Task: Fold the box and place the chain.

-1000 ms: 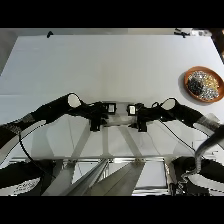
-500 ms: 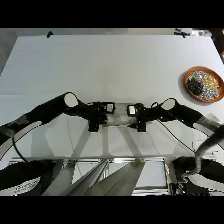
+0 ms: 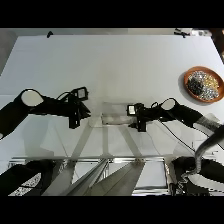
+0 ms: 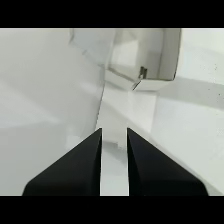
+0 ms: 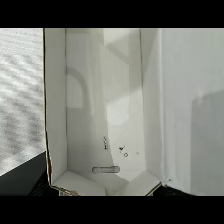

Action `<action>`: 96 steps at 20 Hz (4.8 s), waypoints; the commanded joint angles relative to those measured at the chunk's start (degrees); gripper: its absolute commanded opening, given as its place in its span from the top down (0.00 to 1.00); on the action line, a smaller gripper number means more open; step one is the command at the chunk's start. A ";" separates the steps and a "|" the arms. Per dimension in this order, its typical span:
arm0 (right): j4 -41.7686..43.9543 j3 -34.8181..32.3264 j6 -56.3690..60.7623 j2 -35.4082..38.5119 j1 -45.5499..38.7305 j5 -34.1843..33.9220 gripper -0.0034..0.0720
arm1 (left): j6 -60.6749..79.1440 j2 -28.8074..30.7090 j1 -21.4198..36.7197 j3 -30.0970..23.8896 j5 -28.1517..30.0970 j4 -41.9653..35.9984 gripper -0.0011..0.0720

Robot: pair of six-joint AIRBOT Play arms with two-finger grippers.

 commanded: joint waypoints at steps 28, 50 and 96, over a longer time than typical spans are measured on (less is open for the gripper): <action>0.00 0.00 0.02 0.04 -0.04 0.11 0.50 | -52.33 -14.95 -3.98 -3.45 8.15 -2.86 0.78; 0.00 0.00 0.02 0.04 -0.04 0.11 0.50 | -60.89 -13.07 -4.42 -3.45 9.94 6.25 0.95; -0.17 0.00 0.02 0.07 -0.02 0.28 0.50 | -49.55 -8.24 -9.86 -3.43 8.50 -9.01 0.59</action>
